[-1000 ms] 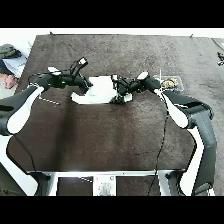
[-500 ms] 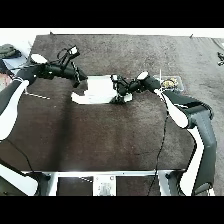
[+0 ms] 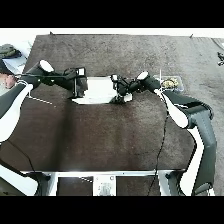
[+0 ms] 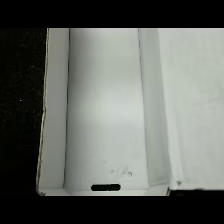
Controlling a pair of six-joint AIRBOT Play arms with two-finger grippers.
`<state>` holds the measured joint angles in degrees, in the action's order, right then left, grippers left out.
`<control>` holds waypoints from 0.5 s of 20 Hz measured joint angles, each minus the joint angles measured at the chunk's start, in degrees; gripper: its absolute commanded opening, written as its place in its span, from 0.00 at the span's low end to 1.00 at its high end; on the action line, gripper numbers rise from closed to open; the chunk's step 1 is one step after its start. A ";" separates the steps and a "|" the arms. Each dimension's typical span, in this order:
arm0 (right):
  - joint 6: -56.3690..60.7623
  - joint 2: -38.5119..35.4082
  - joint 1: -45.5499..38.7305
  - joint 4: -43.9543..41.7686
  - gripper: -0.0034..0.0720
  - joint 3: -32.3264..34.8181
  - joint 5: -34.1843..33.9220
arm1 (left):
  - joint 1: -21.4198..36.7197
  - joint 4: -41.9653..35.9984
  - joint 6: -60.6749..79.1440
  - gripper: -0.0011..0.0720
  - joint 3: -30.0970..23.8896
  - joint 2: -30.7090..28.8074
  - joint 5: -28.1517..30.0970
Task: Fold the box and place the chain.
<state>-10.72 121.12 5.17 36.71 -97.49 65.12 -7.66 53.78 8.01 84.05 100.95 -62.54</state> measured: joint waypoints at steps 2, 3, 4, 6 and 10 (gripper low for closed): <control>0.00 0.00 0.00 0.00 0.56 0.00 0.00 | -0.87 1.07 0.63 0.94 -0.94 0.11 1.22; 0.00 0.00 0.00 0.00 0.56 0.00 0.00 | -1.36 1.55 1.09 0.95 -1.38 0.17 1.62; 0.00 0.00 0.00 0.00 0.56 0.00 0.00 | -1.81 1.70 1.49 0.94 -1.66 0.31 2.21; 0.00 0.00 0.00 0.00 0.56 0.00 0.02 | -2.78 2.12 1.97 0.94 -2.12 0.68 2.75; 0.02 0.00 0.00 0.00 0.56 0.00 0.02 | -3.65 1.86 2.25 0.90 -2.56 1.81 3.41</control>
